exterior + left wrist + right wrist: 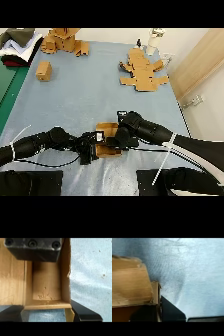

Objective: Fold the box.

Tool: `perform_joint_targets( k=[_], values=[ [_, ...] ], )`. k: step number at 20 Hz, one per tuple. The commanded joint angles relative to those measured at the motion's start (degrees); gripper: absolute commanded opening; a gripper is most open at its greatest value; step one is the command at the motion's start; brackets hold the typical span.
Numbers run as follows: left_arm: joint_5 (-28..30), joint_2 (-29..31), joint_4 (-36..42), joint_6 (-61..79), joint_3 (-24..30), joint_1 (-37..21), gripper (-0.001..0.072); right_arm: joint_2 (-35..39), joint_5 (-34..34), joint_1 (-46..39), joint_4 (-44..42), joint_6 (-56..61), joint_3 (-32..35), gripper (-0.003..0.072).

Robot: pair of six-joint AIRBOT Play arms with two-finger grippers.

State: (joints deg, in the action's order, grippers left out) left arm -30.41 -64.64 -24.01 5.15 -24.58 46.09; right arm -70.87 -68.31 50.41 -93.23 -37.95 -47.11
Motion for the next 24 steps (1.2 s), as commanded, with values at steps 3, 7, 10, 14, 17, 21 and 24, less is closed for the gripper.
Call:
perform_joint_targets(
  k=[3,7,10,14,17,21,24],
  values=[
    [0.00,0.00,0.00,0.02,-0.02,0.00,0.0458,-0.31,-1.20,0.79,0.94,-0.13,-0.13,0.0003],
    [0.00,0.00,0.00,0.00,-0.02,0.00,0.0458,-0.22,-1.70,2.23,0.44,-0.26,-0.13,0.0127],
    [0.00,0.00,0.00,0.00,0.00,0.00,0.0458,-0.15,-4.39,2.19,0.76,-0.24,-0.13,0.0423],
    [0.00,0.00,0.00,0.00,0.00,0.00,0.0458,0.72,-5.09,2.21,0.74,-0.24,-0.22,0.0423],
    [0.00,0.00,0.00,0.02,-0.02,0.00,0.0458,2.91,-4.57,2.21,0.63,-0.22,-1.88,0.0423],
    [0.00,0.00,0.00,0.00,0.00,0.00,0.0458,5.49,-4.87,2.08,1.11,-0.15,-5.95,0.0422],
    [0.00,0.00,0.00,0.00,-0.02,0.00,0.0458,7.06,-7.89,1.22,3.17,0.02,-7.32,0.0414]
  ],
)
